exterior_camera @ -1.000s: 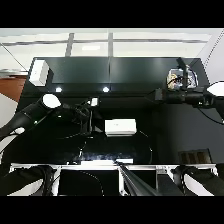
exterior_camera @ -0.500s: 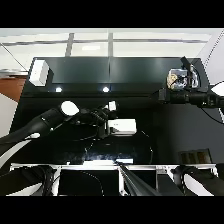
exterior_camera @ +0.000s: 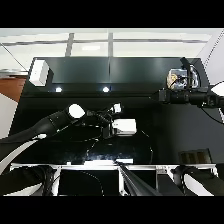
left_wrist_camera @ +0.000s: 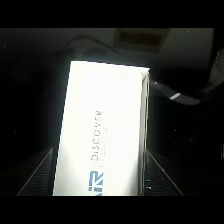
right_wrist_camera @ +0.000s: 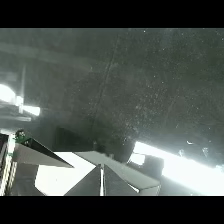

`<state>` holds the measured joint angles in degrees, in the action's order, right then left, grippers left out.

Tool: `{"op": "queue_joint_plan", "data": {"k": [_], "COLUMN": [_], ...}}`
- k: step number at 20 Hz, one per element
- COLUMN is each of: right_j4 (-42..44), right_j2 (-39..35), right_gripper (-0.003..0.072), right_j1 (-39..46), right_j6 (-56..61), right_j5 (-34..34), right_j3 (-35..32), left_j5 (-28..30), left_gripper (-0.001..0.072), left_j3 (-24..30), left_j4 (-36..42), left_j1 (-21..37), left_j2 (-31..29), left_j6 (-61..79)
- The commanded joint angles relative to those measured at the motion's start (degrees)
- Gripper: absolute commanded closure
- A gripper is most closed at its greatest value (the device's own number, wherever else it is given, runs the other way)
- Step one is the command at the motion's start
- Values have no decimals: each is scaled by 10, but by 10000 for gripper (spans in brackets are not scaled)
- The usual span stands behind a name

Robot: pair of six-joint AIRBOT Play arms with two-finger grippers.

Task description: Fold the box and place the chain.

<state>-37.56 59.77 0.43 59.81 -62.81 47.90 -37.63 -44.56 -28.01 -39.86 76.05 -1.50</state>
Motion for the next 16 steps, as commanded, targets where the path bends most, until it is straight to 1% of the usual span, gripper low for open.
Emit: {"op": "queue_joint_plan", "data": {"k": [1, 11, 16], "right_j4": [-1, -6, -6], "right_j2": [0, 0, 0], "right_gripper": [652, 652, 652], "right_j1": [0, 0, 0], "right_j6": [-3, -3, -3], "right_j5": [0, 0, 0], "right_j3": [0, -2, -2], "left_j5": [-5, -5, -16], "left_gripper": [3, 6, 7], "left_j3": [0, 0, -1], "left_j4": [0, -1, -6], "left_j1": [-1, -1, -1], "left_j2": [1, 2, 7], "left_j6": [-1, -1, 0]}}
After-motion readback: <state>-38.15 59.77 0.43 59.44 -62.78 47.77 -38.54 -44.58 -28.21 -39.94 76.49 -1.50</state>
